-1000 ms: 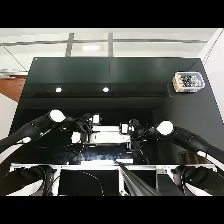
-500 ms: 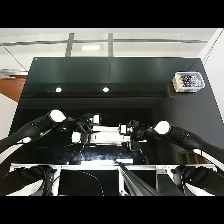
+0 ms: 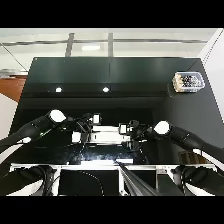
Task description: Fold the box and place the chain.
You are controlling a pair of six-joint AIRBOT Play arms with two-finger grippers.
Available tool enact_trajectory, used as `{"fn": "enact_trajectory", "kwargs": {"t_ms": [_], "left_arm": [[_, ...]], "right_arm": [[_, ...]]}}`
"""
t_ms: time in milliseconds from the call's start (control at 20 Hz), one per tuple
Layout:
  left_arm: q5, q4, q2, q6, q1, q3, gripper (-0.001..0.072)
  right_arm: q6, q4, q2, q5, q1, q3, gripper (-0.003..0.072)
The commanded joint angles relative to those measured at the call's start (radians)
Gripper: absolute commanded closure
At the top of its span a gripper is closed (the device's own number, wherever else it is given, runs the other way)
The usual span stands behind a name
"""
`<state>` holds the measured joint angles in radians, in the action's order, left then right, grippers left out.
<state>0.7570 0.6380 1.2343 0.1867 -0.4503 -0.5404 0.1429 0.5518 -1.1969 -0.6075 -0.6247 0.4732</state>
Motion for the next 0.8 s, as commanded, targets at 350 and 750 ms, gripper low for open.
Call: {"fn": "enact_trajectory", "kwargs": {"t_ms": [350, 750], "left_arm": [[0.002, 0.001, 0.000, 0.000, 0.000, 0.000, 0.0678], [0.003, 0.001, 0.000, 0.000, 0.000, 0.000, 0.0677]], "right_arm": [[-0.008, 0.003, -0.003, 0.008, -0.001, 0.000, 0.0107], [-0.008, 0.007, -0.003, 0.006, -0.001, 0.000, 0.0108]]}}
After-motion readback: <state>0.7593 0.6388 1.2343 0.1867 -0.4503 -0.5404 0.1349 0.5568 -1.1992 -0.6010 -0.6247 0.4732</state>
